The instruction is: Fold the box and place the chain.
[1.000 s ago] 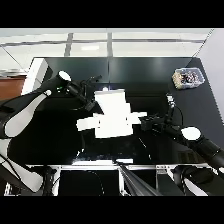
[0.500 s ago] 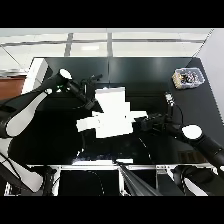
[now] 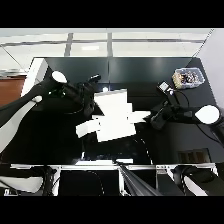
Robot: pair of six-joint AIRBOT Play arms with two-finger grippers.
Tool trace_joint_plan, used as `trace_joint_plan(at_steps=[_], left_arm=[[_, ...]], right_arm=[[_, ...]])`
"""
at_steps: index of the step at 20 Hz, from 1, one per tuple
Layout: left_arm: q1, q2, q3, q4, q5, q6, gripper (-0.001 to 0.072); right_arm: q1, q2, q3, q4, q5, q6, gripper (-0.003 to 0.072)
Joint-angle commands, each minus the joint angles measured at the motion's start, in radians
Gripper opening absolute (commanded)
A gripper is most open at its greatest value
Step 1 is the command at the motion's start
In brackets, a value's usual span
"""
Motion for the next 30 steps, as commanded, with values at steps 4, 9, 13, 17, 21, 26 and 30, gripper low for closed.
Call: trace_joint_plan(at_steps=[4,9,13,17,21,26,30], left_arm=[[-0.074,0.132,-0.163,0.056,0.331,0.312,0.0023],[-0.137,0.103,-0.163,0.080,0.457,0.352,0.0023],[-0.156,0.057,-0.163,0.080,0.428,0.394,0.0023],[-0.158,0.052,-0.163,0.128,0.492,0.394,0.0024],[-0.160,0.039,-0.163,0.132,0.505,0.388,0.0025],[-0.160,0.003,-0.163,0.099,0.497,0.390,0.0024],[-0.160,0.003,-0.162,0.101,0.494,0.394,0.0024]], right_arm=[[0.016,-0.003,0.037,-0.081,0.040,-0.216,0.0638],[0.089,-0.014,-0.033,-0.080,-0.019,-0.380,0.0637],[0.156,-0.043,-0.094,-0.080,-0.071,-0.399,0.0637],[0.210,-0.079,-0.125,-0.081,-0.081,-0.478,0.0637],[0.217,-0.112,-0.129,-0.084,-0.098,-0.510,0.0637],[0.217,-0.136,-0.129,-0.079,-0.104,-0.515,0.0637],[0.217,-0.154,-0.137,0.011,-0.121,-0.586,0.0637]])
